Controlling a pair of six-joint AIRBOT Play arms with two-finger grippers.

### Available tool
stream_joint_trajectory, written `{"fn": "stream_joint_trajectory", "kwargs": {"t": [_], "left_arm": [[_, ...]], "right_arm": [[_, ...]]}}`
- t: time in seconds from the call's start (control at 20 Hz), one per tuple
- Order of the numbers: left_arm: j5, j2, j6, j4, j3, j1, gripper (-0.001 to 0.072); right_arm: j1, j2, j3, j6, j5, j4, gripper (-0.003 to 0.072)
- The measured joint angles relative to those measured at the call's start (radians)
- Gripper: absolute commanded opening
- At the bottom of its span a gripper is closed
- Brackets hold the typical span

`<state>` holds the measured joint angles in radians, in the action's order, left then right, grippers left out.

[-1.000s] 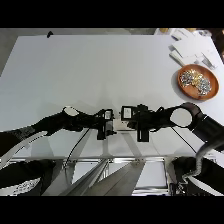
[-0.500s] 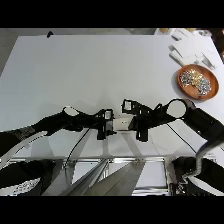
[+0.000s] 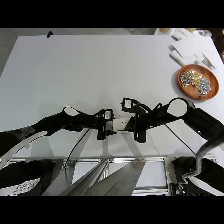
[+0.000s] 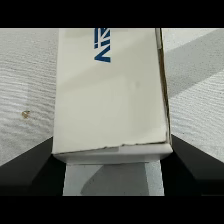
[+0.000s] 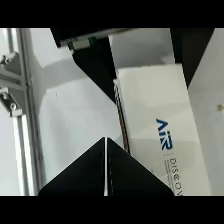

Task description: Fold the box and place the chain.

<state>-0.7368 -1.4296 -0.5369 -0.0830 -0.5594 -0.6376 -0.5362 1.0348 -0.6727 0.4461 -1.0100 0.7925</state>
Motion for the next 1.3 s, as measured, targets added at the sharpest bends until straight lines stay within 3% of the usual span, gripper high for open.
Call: {"fn": "stream_joint_trajectory", "kwargs": {"t": [0.25,1.3], "left_arm": [[0.000,0.000,0.000,0.000,0.000,0.000,0.0070],[0.001,0.000,-0.002,-0.002,0.000,0.000,0.0070]], "right_arm": [[0.001,0.006,0.000,0.048,0.082,0.044,0.0014],[0.002,0.063,0.094,0.096,0.123,0.080,0.0014]]}}
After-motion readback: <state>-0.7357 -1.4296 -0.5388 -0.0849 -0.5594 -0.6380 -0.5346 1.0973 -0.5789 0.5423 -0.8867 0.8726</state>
